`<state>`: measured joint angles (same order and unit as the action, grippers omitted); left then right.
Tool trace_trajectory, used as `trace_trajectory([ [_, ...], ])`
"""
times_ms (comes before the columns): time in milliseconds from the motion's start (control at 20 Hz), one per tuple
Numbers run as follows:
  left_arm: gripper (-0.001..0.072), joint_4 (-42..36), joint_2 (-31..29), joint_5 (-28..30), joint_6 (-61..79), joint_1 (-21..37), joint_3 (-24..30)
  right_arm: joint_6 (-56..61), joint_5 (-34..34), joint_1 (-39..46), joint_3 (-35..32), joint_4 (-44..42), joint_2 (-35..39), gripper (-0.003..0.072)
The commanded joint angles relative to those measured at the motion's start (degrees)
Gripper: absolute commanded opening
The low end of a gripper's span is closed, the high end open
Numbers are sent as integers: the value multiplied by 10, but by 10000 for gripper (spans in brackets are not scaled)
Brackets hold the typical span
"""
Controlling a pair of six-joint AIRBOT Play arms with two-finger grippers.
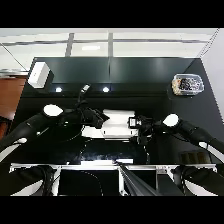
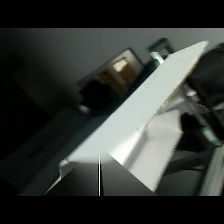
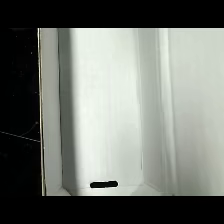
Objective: Fold the box and place the chain.
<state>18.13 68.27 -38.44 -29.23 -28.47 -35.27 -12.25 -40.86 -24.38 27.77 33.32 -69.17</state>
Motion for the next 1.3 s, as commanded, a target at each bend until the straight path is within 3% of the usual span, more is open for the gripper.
trace_trajectory([
  [0,27,129,49,53,-17,-34,-25,0,1,0,0,0,0,431],
  [100,27,221,77,42,-109,-40,-51,0,1,0,0,0,0,431],
  [300,27,297,90,-12,-132,-39,-89,1,2,0,0,0,0,432],
  [550,28,361,10,-35,-142,-22,-115,1,2,0,0,0,0,432],
  [800,28,431,-68,-170,-163,35,-105,1,2,0,0,0,0,431],
  [900,45,413,-89,-217,-62,49,-73,1,2,0,0,0,0,431],
  [950,197,411,-91,-221,-7,49,-50,1,2,0,0,0,0,431],
  [1000,407,409,-89,-205,11,47,-28,1,2,0,0,0,0,431],
  [1050,519,401,-86,-177,11,44,-9,1,2,0,0,0,0,431],
  [1100,584,394,-81,-146,11,41,7,1,2,0,0,0,0,432],
  [1250,577,382,-57,-89,62,24,19,1,2,0,0,0,0,431],
])
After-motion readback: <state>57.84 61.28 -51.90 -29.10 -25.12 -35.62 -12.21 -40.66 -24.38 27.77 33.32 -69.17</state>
